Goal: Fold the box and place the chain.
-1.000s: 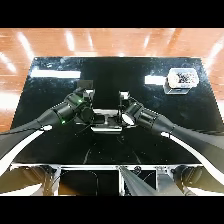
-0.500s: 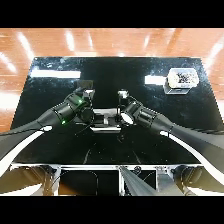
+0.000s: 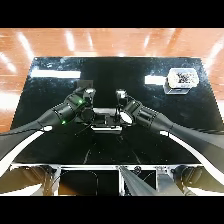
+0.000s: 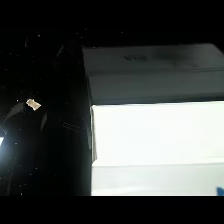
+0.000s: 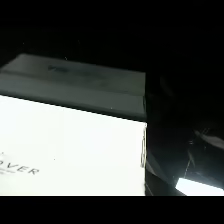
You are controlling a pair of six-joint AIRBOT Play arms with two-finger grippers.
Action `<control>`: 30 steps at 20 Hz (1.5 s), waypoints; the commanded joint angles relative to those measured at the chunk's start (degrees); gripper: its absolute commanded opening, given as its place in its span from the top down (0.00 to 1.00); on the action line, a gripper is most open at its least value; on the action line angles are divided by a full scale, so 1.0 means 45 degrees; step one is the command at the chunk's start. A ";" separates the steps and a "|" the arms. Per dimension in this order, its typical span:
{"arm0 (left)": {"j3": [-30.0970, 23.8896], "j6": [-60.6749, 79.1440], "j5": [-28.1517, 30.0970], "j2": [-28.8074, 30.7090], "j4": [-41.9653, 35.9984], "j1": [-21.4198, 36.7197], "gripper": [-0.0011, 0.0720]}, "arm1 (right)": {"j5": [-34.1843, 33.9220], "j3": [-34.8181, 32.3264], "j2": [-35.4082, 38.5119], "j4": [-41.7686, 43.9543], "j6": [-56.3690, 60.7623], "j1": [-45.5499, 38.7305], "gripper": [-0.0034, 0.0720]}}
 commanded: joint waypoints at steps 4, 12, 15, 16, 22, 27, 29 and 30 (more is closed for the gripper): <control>0.0010 -0.0034 0.0039 -0.0005 -0.0005 0.0000 0.96 | 0.0413 0.0083 0.0010 -0.0146 0.0015 -0.0238 0.50; 0.0010 -0.0029 0.0044 -0.0005 -0.0005 0.0000 0.96 | -0.0364 0.0083 -0.0005 -0.0155 0.0675 -0.0588 0.50; 0.0010 -0.0034 0.0044 -0.0005 0.0000 0.0000 0.96 | -0.0335 0.0097 -0.0136 -0.0151 0.0695 -0.0617 0.50; 0.0010 -0.0029 0.0039 -0.0005 -0.0005 0.0000 0.96 | -0.0194 0.0117 -0.0238 -0.0146 0.0685 -0.0617 0.49; 0.0010 -0.0034 0.0039 -0.0005 -0.0005 0.0000 0.96 | -0.0092 0.0136 -0.0384 -0.0146 0.0549 -0.0612 0.50; 0.0010 -0.0034 -0.0044 -0.0005 -0.0015 0.0000 0.96 | 0.0277 0.0136 -0.0389 -0.0146 0.0253 -0.0612 0.50; 0.0010 -0.0034 -0.0049 -0.0005 -0.0015 0.0000 0.96 | 0.0272 0.0136 -0.0427 -0.0160 0.0253 -0.0612 0.50; 0.0010 -0.0034 -0.0044 -0.0005 -0.0015 0.0000 0.96 | 0.0277 0.0136 -0.0476 -0.0155 0.0253 -0.0612 0.50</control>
